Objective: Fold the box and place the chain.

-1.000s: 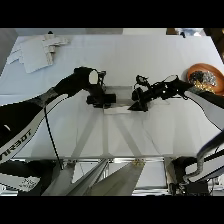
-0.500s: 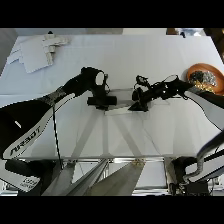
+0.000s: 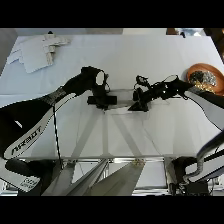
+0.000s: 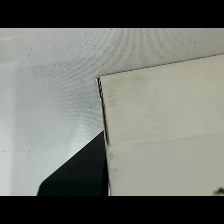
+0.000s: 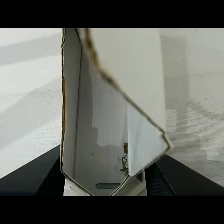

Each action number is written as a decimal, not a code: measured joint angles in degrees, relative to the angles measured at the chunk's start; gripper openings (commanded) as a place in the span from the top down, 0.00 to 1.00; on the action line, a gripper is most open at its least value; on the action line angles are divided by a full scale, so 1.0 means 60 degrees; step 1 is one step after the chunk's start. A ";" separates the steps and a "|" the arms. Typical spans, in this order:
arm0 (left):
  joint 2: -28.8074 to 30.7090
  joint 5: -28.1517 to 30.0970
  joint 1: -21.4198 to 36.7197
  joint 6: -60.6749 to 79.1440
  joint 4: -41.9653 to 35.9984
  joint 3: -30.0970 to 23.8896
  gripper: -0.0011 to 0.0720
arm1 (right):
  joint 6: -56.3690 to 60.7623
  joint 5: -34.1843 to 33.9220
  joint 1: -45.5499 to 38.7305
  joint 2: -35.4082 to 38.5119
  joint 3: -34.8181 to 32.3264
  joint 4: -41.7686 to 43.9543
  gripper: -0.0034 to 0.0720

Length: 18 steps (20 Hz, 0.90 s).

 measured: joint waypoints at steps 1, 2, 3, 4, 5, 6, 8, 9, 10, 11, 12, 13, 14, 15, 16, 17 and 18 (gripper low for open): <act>0.0000 0.0004 0.0000 0.0000 -0.0004 0.0000 0.96 | 0.0000 -0.0004 0.0000 0.0000 0.0000 -0.0004 0.42; 0.0000 0.0004 0.0000 0.0000 -0.0004 0.0000 0.92 | 0.0000 -0.0004 0.0000 0.0000 0.0000 -0.0004 0.42; 0.0007 0.0004 0.0000 0.0025 -0.0011 0.0000 0.77 | -0.0018 -0.0004 0.0000 0.0000 0.0000 -0.0007 0.42; 0.0029 0.0022 -0.0007 0.0047 -0.0080 0.0007 0.60 | -0.0033 -0.0036 0.0000 0.0000 0.0000 0.0004 0.42; 0.0044 0.0091 -0.0007 0.0040 -0.0160 0.0007 0.55 | -0.0033 -0.0051 0.0004 0.0000 0.0000 0.0015 0.42; 0.0055 0.0098 -0.0004 0.0040 -0.0153 0.0007 0.55 | -0.0029 -0.0055 0.0004 0.0000 0.0000 0.0022 0.42; 0.0087 0.0055 0.0007 0.0033 -0.0113 0.0011 0.55 | -0.0004 -0.0051 0.0007 0.0000 0.0000 0.0033 0.42; 0.0113 0.0004 0.0018 0.0022 -0.0106 0.0011 0.52 | -0.0004 -0.0047 0.0007 0.0000 0.0000 0.0033 0.42; 0.0153 -0.0044 0.0025 0.0011 -0.0098 0.0011 0.43 | -0.0004 -0.0044 0.0007 0.0000 0.0000 0.0029 0.42; 0.0208 -0.0109 0.0047 0.0011 -0.0084 0.0011 0.25 | -0.0004 -0.0040 0.0007 0.0000 0.0000 0.0022 0.42; 0.0284 -0.0164 0.0076 0.0007 -0.0080 0.0011 0.09 | -0.0004 -0.0036 0.0007 0.0000 0.0000 0.0018 0.42; 0.0372 -0.0175 0.0098 0.0004 -0.0084 0.0011 0.08 | -0.0004 -0.0033 0.0007 0.0000 0.0000 0.0018 0.42; 0.0484 -0.0222 0.0131 0.0007 -0.0109 0.0011 0.08 | 0.0000 -0.0033 0.0007 0.0000 0.0000 0.0018 0.42; 0.0605 -0.0277 0.0168 0.0007 -0.0117 0.0011 0.08 | 0.0004 -0.0033 0.0007 0.0000 0.0000 0.0018 0.42; 0.0750 -0.0321 0.0222 0.0007 -0.0117 0.0011 0.08 | 0.0004 -0.0029 0.0007 0.0000 0.0000 0.0018 0.42; 0.0892 -0.0390 0.0273 0.0022 -0.0117 0.0011 0.08 | 0.0004 -0.0029 0.0007 0.0000 0.0000 0.0018 0.42; 0.1056 -0.0510 0.0328 0.0091 -0.0127 0.0011 0.08 | 0.0004 -0.0025 0.0007 0.0000 0.0000 0.0015 0.42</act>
